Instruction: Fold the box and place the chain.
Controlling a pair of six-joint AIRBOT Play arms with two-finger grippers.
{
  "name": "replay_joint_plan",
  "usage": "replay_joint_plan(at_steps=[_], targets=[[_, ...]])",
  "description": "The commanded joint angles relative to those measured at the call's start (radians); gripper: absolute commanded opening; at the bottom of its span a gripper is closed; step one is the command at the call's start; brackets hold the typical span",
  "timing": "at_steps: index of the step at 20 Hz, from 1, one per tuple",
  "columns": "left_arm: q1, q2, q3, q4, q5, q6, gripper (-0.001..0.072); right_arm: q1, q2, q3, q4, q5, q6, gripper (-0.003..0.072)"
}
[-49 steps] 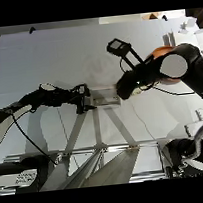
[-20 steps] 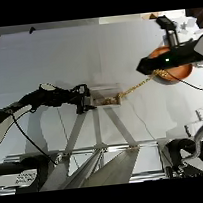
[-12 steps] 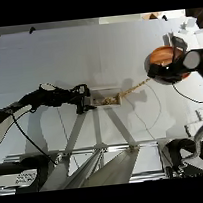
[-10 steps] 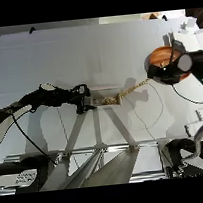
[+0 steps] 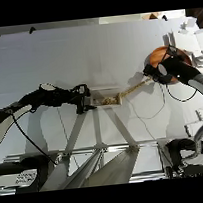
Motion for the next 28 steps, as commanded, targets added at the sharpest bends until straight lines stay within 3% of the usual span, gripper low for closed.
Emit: replay_joint_plan(at_steps=[1, 3, 6, 9, 13, 15, 18, 22, 28], targets=[[0.000, 0.000, 0.000, 0.000, 0.000, 0.000, 0.0391, 0.002, -0.043, 0.010, -0.134, -0.072, 0.092, 0.0286], [0.000, 0.000, 0.000, 0.000, 0.000, 0.000, 0.0391, 0.002, -0.047, 0.010, -0.129, -0.086, 0.091, 0.0012], [0.000, 0.000, 0.000, 0.000, 0.000, 0.000, 0.0391, 0.002, -0.020, 0.009, -0.088, -0.022, 0.045, 0.0010], [0.000, 0.000, 0.000, 0.000, 0.000, 0.000, 0.0391, 0.003, 0.071, 0.009, -0.074, 0.092, -0.147, 0.0006], [0.000, 0.000, 0.000, 0.000, 0.000, 0.000, 0.0391, 0.003, 0.234, 0.009, 0.177, 0.230, -0.813, 0.0007], [0.000, 0.000, 0.000, 0.000, 0.000, 0.000, 0.0391, 0.003, 0.305, 0.009, 0.314, 0.290, -1.007, 0.0007], [0.000, 0.000, 0.000, 0.000, 0.000, 0.000, 0.0391, 0.013, 0.374, 0.010, 0.469, 0.356, -1.148, 0.0007], [0.000, 0.000, 0.000, 0.000, 0.000, 0.000, 0.0391, 0.100, 0.397, 0.010, 0.512, 0.406, -1.254, 0.0007], [0.000, 0.000, 0.000, 0.000, 0.000, 0.000, 0.0391, 0.222, 0.397, 0.010, 0.796, 0.382, -1.506, 0.0007]])
